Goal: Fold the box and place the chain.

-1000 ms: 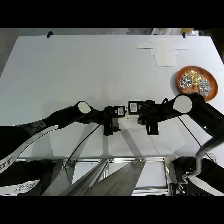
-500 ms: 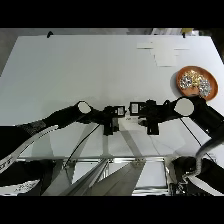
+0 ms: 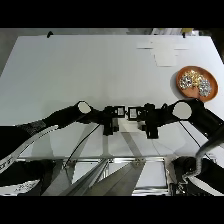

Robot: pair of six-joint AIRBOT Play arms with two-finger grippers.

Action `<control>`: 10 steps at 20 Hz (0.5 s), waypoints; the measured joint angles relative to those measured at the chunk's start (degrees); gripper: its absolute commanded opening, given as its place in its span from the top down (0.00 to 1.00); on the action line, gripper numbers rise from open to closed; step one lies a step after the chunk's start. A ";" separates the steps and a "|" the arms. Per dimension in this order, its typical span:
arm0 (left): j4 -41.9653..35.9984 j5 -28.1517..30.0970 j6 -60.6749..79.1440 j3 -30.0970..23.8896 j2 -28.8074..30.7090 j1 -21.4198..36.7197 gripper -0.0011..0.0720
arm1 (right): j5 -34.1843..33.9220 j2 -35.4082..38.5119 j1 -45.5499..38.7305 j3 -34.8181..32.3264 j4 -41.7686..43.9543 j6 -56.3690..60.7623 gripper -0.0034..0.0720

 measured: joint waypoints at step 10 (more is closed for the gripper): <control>-0.09 0.00 -0.15 0.00 0.00 0.00 0.62 | -2.71 0.11 0.46 -0.15 -3.37 0.74 0.75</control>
